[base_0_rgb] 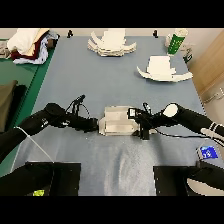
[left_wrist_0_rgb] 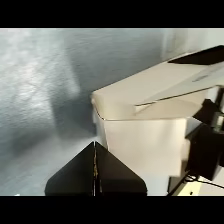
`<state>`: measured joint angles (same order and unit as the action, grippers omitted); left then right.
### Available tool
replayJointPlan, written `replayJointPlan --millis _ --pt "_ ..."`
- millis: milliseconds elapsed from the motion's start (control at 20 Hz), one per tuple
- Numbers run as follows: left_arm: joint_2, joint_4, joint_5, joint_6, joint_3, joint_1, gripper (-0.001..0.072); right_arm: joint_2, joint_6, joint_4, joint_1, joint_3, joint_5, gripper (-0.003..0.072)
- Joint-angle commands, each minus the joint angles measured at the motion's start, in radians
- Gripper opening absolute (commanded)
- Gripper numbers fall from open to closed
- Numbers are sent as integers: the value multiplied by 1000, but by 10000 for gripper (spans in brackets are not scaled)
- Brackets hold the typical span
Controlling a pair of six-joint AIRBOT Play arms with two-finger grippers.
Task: Fold the box.
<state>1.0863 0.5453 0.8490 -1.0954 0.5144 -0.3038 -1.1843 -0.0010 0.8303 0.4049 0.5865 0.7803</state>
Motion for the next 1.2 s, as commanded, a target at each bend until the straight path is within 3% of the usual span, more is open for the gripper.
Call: replayJointPlan --millis 0,50,100,500,850,1000,1150 --pt "3 -10 49 2 41 -8 43 0 0 0 0 0 0 527" --pt "3 -14 50 -6 40 -8 333 0 0 0 0 0 1 527" --pt "4 -15 50 -25 40 -8 425 0 0 0 0 0 0 527" --pt "4 -34 22 -26 40 -7 427 0 0 0 0 0 1 527" --pt "2 185 40 -187 76 -6 428 0 0 0 0 0 0 527" --pt "-9 132 95 -174 119 -9 427 0 0 0 0 0 0 527" --pt "7 50 76 -151 116 -16 427 0 0 0 0 0 0 527"
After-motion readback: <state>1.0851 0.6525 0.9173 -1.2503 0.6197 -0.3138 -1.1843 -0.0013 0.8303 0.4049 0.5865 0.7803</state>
